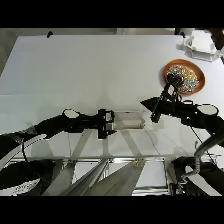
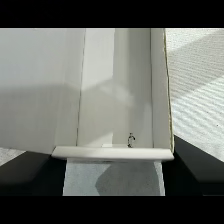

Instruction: Fold the box and place the chain.

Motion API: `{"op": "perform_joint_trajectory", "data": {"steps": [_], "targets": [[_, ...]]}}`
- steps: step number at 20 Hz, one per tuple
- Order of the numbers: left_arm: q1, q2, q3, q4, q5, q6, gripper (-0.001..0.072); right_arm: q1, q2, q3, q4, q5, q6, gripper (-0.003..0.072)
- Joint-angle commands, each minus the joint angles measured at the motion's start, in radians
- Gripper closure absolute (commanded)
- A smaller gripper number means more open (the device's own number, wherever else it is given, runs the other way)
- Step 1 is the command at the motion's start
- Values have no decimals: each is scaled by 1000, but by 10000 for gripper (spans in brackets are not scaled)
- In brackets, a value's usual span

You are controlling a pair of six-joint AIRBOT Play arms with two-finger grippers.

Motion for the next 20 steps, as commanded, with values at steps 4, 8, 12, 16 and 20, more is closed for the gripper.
{"op": "perform_joint_trajectory", "data": {"steps": [4, 8, 12, 16, 20], "targets": [[0, 1, 0, 0, 0, 0, 559, -2, 41, 2, 81, -21, -71, 676], [0, 1, 0, 0, 0, 0, 559, -2, 219, 1, -122, 4, 13, 677], [0, 1, 0, 0, 0, 0, 559, -2, 289, 1, -270, 276, 90, 677], [0, 1, 0, 0, 0, 0, 559, -1, 283, 1, -273, 393, 52, 677], [0, 1, 0, 0, 0, 0, 559, 0, 220, 1, -240, 367, 18, 677]]}}
